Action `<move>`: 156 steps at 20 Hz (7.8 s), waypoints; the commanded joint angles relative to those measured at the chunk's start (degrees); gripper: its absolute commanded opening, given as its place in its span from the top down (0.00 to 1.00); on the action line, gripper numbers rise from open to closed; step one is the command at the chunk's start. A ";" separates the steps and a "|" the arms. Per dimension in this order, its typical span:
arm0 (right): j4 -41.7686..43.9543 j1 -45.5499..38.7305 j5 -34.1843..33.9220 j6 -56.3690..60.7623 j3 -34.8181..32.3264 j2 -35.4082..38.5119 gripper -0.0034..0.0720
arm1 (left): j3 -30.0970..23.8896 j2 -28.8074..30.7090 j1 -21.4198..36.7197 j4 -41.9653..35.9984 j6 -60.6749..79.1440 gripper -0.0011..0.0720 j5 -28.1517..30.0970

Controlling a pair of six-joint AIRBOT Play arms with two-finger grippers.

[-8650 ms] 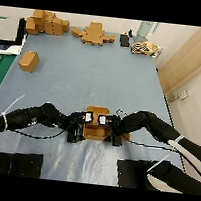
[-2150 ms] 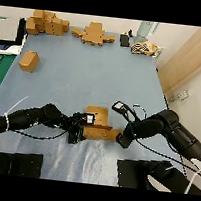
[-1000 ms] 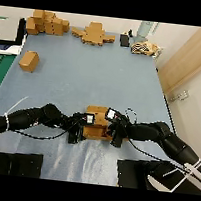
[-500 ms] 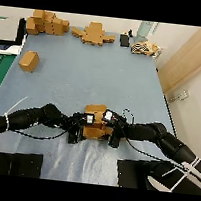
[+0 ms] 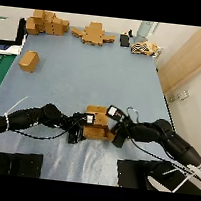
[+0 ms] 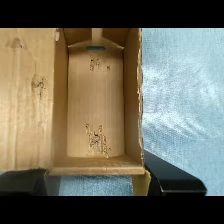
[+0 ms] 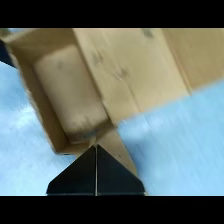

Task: Fold the box.

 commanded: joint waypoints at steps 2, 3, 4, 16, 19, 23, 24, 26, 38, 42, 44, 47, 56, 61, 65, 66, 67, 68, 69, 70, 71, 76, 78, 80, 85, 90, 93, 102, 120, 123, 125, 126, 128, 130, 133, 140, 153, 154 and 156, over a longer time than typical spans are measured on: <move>-31.45 -1.68 -18.67 34.05 4.96 3.56 0.95 | 0.04 -0.02 -0.02 0.00 0.02 0.34 0.02; -36.74 -4.39 -22.71 38.99 4.46 2.78 0.95 | 0.04 -0.02 -0.02 0.00 0.02 0.34 0.02; -38.23 -8.24 -24.52 42.25 3.69 1.53 0.95 | 0.04 -0.02 -0.02 0.00 0.02 0.34 0.02; 6.78 -25.42 -11.82 26.25 -1.31 -10.19 0.95 | 0.04 -0.02 -0.02 0.00 0.02 0.34 0.02; 9.16 -25.42 -11.85 25.97 -1.29 -7.69 0.95 | 0.04 -0.02 -0.02 0.00 0.02 0.34 0.00; 16.17 -25.40 -12.24 22.47 -1.33 -6.71 0.95 | 0.04 -0.02 -0.02 0.00 0.02 0.34 0.00; 15.96 -25.42 -12.24 21.99 -1.36 -7.23 0.95 | 0.04 -0.02 -0.02 0.00 0.02 0.34 -0.02; 16.44 -25.40 -12.02 21.09 -1.36 -9.46 0.95 | 0.04 -0.02 -0.02 0.00 0.02 0.34 0.11; 28.28 -25.38 -13.55 16.24 -0.61 -8.83 0.48 | 0.04 -0.02 -0.02 0.00 0.02 0.34 0.04; 29.57 -25.38 -14.25 16.26 0.24 -7.72 0.41 | 0.04 -0.02 -0.02 0.00 0.02 0.34 0.04; 29.83 -25.33 -14.47 16.22 0.83 -7.74 0.40 | 0.04 -0.02 -0.02 0.00 0.02 0.34 0.02; 30.21 -25.11 -14.43 16.24 0.79 -8.79 0.32 | 0.04 -0.02 -0.02 0.00 0.02 0.34 0.02; 6.38 -4.50 -6.88 46.14 8.83 -15.39 0.37 | 0.04 -0.02 -0.02 0.00 0.02 0.34 0.04; -0.66 6.43 -5.66 56.61 15.39 -23.87 0.40 | 0.04 -0.02 -0.02 0.00 0.02 0.34 0.04; -9.70 12.17 -13.14 66.69 23.41 -30.08 0.41 | 0.04 -0.02 -0.02 0.00 0.02 0.34 0.04; -10.73 13.11 -15.76 68.59 24.81 -31.82 0.41 | 0.04 -0.02 -0.02 0.00 0.02 0.34 0.00; -11.04 13.84 -17.81 69.64 25.75 -33.31 0.41 | 0.04 -0.02 -0.02 0.00 0.02 0.34 0.02; -11.10 14.60 -19.43 71.12 26.40 -34.60 0.41 | 0.04 -0.02 -0.02 0.00 0.02 0.34 0.04; -11.21 15.37 -19.58 72.78 26.53 -35.32 0.41 | 0.04 -0.02 -0.02 0.00 0.02 0.34 0.04; -11.65 16.24 -19.56 74.69 26.53 -35.78 0.41 | 0.04 -0.02 -0.02 0.00 0.02 0.34 0.02; -12.74 17.03 -19.56 76.56 26.53 -36.06 0.47 | 0.04 -0.02 -0.02 0.00 0.02 0.34 0.02; -14.47 17.57 -19.41 78.62 26.51 -36.41 0.87 | 0.04 -0.02 -0.02 0.00 0.02 0.34 0.02; -14.49 17.59 -19.34 78.60 26.51 -36.41 0.95 | 0.04 -0.02 -0.02 0.00 0.02 0.34 0.02; -14.49 17.92 -19.34 78.55 26.51 -36.41 0.95 | 0.04 -0.02 -0.02 0.00 0.02 0.34 0.02; -14.47 18.51 -20.15 77.83 26.51 -35.56 0.44 | 0.04 -0.02 -0.02 0.00 0.02 0.34 0.02; -14.51 18.47 -21.62 77.90 26.53 -31.34 0.44 | 0.04 -0.02 -0.02 0.00 0.02 0.34 0.02; -14.53 18.47 -24.61 77.94 26.53 -27.06 0.44 | 0.04 -0.02 -0.02 0.00 0.02 0.34 0.02; -28.50 14.73 -38.47 77.37 25.70 -17.16 0.80 | 0.04 -0.02 -0.02 0.00 0.02 0.34 0.02; 57.92 -24.57 -34.91 -20.17 20.65 -38.25 0.95 | 0.04 -0.02 -0.02 -0.02 0.02 0.34 0.02; 56.33 -22.16 -32.74 -20.48 16.22 -33.62 0.95 | 0.04 -0.02 -0.02 -0.02 0.02 0.34 0.09; 51.82 -19.50 -26.27 -20.46 12.35 -30.53 0.95 | 0.04 -0.02 -0.02 -0.02 0.02 0.34 0.02; 50.07 -17.92 -21.86 -20.48 10.62 -28.87 0.95 | 0.04 -0.02 -0.02 -0.02 0.02 0.34 0.00; 46.12 -14.05 -13.44 -20.46 8.35 -24.24 0.95 | 0.04 -0.02 -0.02 -0.02 0.02 0.34 0.09; 41.07 -9.49 -5.27 -20.13 7.08 -18.25 0.95 | 0.04 -0.02 -0.02 -0.02 0.02 0.34 0.09; 30.69 -2.56 5.90 -18.71 5.46 -9.49 0.95 | 0.04 -0.02 -0.02 -0.02 0.02 0.34 0.04; 14.86 8.72 15.87 -18.71 -2.40 2.32 0.95 | 0.04 -0.02 -0.02 -0.02 0.02 0.34 0.04; 6.49 17.20 22.73 -13.40 -7.02 7.72 0.25 | 0.04 -0.02 -0.02 -0.02 0.02 0.34 0.04; 6.56 17.25 22.53 -13.75 -7.02 7.28 0.25 | 0.04 -0.02 -0.02 -0.02 0.02 0.34 0.07; 6.34 17.86 22.86 -13.86 -7.02 5.44 0.25 | 0.04 -0.02 -0.02 -0.02 0.02 0.34 0.00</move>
